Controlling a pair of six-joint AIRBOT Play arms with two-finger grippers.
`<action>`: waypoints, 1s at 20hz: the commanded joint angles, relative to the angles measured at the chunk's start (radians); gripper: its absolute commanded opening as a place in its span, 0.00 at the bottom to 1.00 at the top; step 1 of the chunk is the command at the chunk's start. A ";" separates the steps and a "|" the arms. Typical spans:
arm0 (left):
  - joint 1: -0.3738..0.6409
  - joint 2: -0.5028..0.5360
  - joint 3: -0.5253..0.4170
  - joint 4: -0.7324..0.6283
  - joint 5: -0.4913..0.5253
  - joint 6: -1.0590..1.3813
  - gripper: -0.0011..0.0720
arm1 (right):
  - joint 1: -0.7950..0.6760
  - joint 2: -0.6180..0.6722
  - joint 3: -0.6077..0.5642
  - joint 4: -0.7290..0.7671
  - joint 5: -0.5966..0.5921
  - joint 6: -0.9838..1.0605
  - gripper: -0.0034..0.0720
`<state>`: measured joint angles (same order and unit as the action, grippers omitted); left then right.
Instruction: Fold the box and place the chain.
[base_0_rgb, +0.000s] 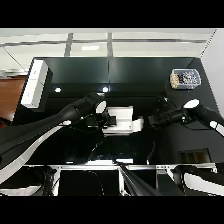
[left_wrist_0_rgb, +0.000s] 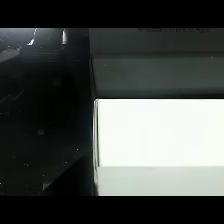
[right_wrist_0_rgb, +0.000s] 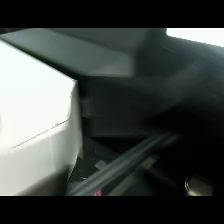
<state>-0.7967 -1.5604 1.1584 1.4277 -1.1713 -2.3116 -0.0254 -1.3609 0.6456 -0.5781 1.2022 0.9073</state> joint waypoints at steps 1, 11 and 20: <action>0.001 0.000 0.000 0.000 0.001 0.000 0.05 | 0.016 -0.006 0.087 0.024 0.101 -0.034 0.72; 0.001 0.000 0.000 -0.001 0.015 0.000 0.05 | 0.176 -0.006 0.176 0.003 0.084 0.099 0.59; 0.000 0.000 0.000 -0.002 0.014 0.000 0.05 | 0.388 -0.006 0.238 -0.335 -0.082 0.450 0.49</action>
